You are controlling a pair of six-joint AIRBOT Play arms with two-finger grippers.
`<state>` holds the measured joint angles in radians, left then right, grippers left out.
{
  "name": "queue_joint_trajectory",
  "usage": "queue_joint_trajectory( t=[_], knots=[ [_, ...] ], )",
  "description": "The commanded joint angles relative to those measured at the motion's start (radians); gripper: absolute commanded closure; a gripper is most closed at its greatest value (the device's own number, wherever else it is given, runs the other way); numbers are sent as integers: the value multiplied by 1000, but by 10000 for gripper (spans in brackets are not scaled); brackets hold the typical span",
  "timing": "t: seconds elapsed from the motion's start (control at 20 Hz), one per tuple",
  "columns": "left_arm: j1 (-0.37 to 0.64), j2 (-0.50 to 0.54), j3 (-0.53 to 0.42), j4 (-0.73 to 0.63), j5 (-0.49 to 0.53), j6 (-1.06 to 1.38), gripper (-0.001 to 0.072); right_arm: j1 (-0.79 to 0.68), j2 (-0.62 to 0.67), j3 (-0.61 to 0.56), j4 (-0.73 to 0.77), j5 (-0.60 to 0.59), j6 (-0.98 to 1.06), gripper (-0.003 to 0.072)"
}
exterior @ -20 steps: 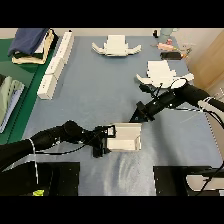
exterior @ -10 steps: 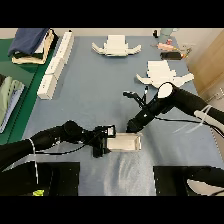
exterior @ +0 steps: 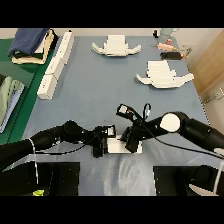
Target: Fold the box.
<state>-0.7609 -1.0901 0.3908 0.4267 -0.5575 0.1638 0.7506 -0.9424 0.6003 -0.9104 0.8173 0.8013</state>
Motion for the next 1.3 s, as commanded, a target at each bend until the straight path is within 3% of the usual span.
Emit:
queue_joint_trajectory(
  t=[0.0, 0.3, 0.35, 0.4, 0.45, 0.5, 0.6, 0.65, 0.7, 0.75, 1.25],
  knots=[
    [0, 0, 1, 0, 0, 0, 232, 91, 90, -106, -53, -159, -44, 684],
    [0, 0, 1, 0, 0, 0, 232, 137, 100, -125, -164, -188, -44, 641],
    [0, 0, 1, 0, 0, 0, 232, 137, 110, -122, -168, -190, -53, 584],
    [0, 0, 1, 0, 0, 0, 232, 142, 122, -118, -168, -190, -71, 578],
    [0, 0, 1, 0, 0, 0, 231, 142, 140, -116, -167, -191, -82, 542],
    [0, 0, 1, 0, 0, 0, 232, 142, 159, -116, -167, -189, -100, 443],
    [0, 0, 1, 0, 0, 0, 232, 142, 190, -116, -168, -184, -135, 442],
    [0, 0, 1, 0, 0, 0, 231, 142, 201, -116, -167, -182, -154, 386],
    [0, 0, 1, 0, 0, 0, 232, 142, 207, -116, -167, -177, -186, 247],
    [0, 0, 1, 0, 0, 0, 232, 142, 208, -116, -167, -168, -226, 202],
    [0, 0, 1, 0, 0, 0, 232, 142, 89, -119, -194, -157, -317, 202]
  ],
)
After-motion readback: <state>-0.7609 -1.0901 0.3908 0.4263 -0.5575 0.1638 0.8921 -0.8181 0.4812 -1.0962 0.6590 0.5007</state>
